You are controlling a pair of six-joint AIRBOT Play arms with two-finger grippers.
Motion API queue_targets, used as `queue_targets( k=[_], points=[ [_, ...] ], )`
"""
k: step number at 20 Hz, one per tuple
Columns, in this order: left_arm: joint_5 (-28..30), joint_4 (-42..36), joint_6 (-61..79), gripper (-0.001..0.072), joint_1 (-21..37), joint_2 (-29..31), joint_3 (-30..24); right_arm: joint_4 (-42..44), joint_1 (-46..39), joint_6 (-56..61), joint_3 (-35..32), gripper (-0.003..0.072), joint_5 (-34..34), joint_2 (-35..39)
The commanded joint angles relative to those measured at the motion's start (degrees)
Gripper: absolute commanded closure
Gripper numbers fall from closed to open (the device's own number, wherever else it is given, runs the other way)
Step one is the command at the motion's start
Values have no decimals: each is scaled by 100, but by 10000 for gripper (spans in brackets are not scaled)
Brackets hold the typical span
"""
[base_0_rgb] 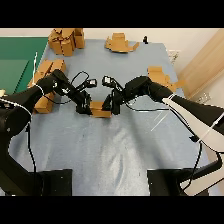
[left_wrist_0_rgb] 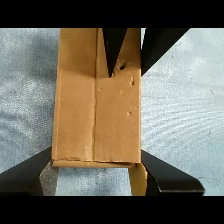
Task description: Fold the box.
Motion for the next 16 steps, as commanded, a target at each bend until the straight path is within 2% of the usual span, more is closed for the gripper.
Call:
queue_targets(
  k=[1,3,14,15,16],
  points=[
    [-9,2,0,651,-2,0,2,-70,90,50,-2,505,-61,-44],
    [-9,2,0,651,-2,0,2,-50,92,142,2,335,-87,-35],
    [-22,2,0,651,-2,0,2,-72,92,656,7,339,-328,286],
    [-22,2,0,651,-2,0,2,-70,92,667,7,389,-339,286],
    [-24,2,0,651,-2,0,2,-70,92,686,7,496,-374,284]
  ],
)
